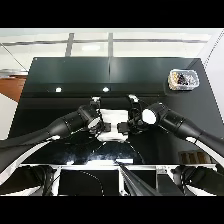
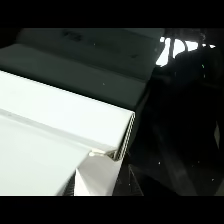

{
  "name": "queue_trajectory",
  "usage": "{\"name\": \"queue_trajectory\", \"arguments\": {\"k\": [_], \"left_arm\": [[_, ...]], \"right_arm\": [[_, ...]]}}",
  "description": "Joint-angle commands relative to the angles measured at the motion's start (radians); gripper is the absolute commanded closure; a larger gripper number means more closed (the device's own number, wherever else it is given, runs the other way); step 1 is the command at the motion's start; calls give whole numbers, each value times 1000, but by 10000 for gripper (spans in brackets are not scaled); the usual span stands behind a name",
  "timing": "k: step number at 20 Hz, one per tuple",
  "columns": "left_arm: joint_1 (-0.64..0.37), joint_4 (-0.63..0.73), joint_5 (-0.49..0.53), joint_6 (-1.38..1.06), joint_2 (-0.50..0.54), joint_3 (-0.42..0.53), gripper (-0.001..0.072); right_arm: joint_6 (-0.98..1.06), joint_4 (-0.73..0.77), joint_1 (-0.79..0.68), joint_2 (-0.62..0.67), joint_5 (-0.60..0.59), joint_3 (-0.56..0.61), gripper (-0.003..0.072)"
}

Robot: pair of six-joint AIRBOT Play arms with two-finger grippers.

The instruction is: Fold the box and place the chain.

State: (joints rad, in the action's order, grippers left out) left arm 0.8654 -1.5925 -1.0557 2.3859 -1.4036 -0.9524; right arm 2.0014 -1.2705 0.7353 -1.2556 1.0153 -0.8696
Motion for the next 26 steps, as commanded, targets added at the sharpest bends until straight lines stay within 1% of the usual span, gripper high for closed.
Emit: {"name": "queue_trajectory", "arguments": {"k": [1,4,7,8,11,16,17,19,22,26], "left_arm": [[0,0,0,0,0,0,677],[0,0,1,-1,0,0,677],[0,0,3,0,0,0,677],[0,0,3,0,0,0,677],[0,0,-2,-4,0,0,677],[0,0,0,-4,0,0,677],[0,0,0,-4,0,0,677],[0,0,0,-4,0,0,677],[0,-1,0,-4,0,0,677],[0,-3,0,-4,0,0,677]], "right_arm": [[38,-13,13,-3,13,-3,324],[94,-70,23,-10,21,-13,324],[109,-82,29,-54,57,-60,326],[113,-94,39,-70,60,-78,379],[172,-145,62,-103,83,-96,380],[210,-145,65,-130,81,-103,383],[210,-146,65,-135,82,-107,441],[211,-150,64,-146,89,-120,441],[225,-172,64,-166,133,-130,440],[266,-203,67,-172,117,-130,441]]}}
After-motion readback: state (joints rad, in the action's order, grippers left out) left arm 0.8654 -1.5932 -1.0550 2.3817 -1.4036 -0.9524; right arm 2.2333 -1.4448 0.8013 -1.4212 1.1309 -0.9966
